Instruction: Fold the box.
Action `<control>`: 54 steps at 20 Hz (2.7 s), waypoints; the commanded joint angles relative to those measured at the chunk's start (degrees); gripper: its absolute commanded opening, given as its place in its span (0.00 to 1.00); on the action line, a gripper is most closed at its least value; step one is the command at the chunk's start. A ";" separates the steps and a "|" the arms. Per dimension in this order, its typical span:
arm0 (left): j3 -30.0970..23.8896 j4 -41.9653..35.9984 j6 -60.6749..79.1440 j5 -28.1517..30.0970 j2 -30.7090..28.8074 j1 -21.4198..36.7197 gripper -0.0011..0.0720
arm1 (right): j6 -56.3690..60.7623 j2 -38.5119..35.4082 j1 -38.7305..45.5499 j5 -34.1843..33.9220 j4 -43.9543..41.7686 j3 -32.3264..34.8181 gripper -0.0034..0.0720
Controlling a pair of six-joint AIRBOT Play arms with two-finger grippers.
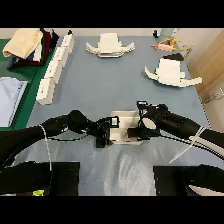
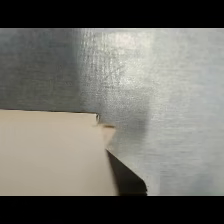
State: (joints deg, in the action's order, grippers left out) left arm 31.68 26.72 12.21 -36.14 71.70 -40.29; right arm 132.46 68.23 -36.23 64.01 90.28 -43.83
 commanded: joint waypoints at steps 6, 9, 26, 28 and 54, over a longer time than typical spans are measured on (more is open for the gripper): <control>0.02 0.07 0.20 0.00 0.02 -0.04 0.58 | -2.51 -0.46 -0.07 0.15 -1.97 -0.83 0.60; 0.02 0.07 0.20 0.02 0.02 -0.04 0.58 | -2.69 -2.36 0.04 2.14 -1.86 -4.00 0.60; 0.02 0.07 0.20 0.02 0.02 -0.04 0.58 | -35.39 1.53 32.96 9.01 -21.75 -10.49 0.05; 0.02 0.04 0.20 0.02 0.02 -0.04 0.58 | -42.64 7.34 37.73 9.03 -34.18 -10.49 0.05; 0.02 0.04 0.20 0.04 0.02 -0.04 0.58 | -79.58 -14.45 17.25 -12.04 -38.58 7.72 0.05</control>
State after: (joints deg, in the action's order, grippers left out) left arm 31.68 26.79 12.40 -36.12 71.70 -40.29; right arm 56.84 59.11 -15.66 60.49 50.37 -39.92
